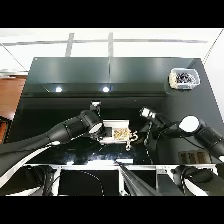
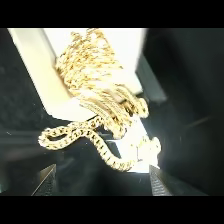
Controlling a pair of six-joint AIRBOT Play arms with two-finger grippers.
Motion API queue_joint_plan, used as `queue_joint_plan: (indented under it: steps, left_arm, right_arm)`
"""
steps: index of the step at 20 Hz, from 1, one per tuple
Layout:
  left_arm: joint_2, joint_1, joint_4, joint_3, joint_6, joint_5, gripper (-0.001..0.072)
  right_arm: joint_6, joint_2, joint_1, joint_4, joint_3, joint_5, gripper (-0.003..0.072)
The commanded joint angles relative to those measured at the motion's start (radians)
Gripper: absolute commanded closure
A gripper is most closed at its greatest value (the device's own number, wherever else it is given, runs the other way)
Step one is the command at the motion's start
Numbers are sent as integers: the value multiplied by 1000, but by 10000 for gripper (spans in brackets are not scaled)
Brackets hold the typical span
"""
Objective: Fold the box and place the chain.
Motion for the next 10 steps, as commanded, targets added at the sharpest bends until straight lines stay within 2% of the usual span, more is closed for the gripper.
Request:
queue_joint_plan:
  steps: [1, 4, 10]
  left_arm:
    - [0, 1, 0, 0, 0, 0, 679]
    - [0, 1, 0, 0, 0, 0, 679]
    - [0, 1, 0, 0, 0, 0, 679]
  right_arm:
    - [-272, -3, 68, -6, -44, -176, -29]
    - [-320, -23, 69, 6, -44, -204, -28]
    - [-474, -82, 79, 122, -44, -200, -27]
